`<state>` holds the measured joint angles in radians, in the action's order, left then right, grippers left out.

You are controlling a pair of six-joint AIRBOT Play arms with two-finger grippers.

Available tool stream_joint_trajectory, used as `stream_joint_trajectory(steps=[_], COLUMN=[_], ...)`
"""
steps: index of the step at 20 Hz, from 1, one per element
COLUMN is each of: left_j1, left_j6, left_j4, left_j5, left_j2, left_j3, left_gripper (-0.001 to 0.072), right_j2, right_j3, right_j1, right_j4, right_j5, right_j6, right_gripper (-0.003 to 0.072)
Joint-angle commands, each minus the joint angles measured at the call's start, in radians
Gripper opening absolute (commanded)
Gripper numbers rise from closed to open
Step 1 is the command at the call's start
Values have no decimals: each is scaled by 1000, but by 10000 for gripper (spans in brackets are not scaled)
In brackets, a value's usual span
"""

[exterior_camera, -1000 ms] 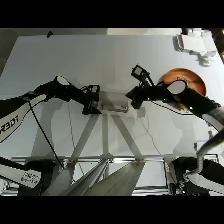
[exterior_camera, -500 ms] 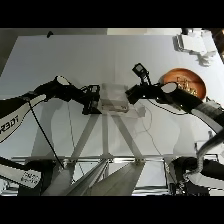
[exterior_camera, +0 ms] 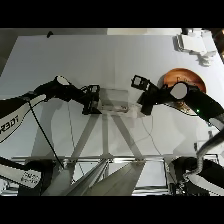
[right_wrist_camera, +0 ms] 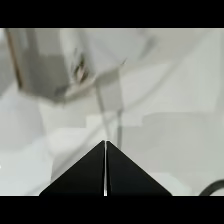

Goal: Fold the box and place the chain.

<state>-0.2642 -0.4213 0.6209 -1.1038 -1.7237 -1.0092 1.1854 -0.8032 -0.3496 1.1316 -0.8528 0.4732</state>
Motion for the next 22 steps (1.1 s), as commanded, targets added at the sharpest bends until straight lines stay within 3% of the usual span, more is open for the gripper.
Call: stream_joint_trajectory(steps=[1,3,8,10,17,19,22], left_j1=[0,0,0,0,0,0,0], left_j6=[0,0,0,0,0,0,0], left_j4=[0,0,0,0,0,0,0], left_j5=[0,0,0,0,0,0,0], left_j2=[0,0,0,0,0,0,0], left_j3=[0,0,0,0,0,0,0], left_gripper=[142,142,142,142,142,142,142], right_j2=[17,53,109,109,109,109,109], right_j3=[-1,-1,-1,-1,-1,-1,-1], right_j1=[-39,-84,-162,-174,-179,-179,-179], right_j4=[95,95,95,94,55,30,29], right_j5=[-63,-6,121,161,185,185,185], right_j6=[16,15,16,16,16,16,16], right_gripper=[76,266,273,355,360,298,289])
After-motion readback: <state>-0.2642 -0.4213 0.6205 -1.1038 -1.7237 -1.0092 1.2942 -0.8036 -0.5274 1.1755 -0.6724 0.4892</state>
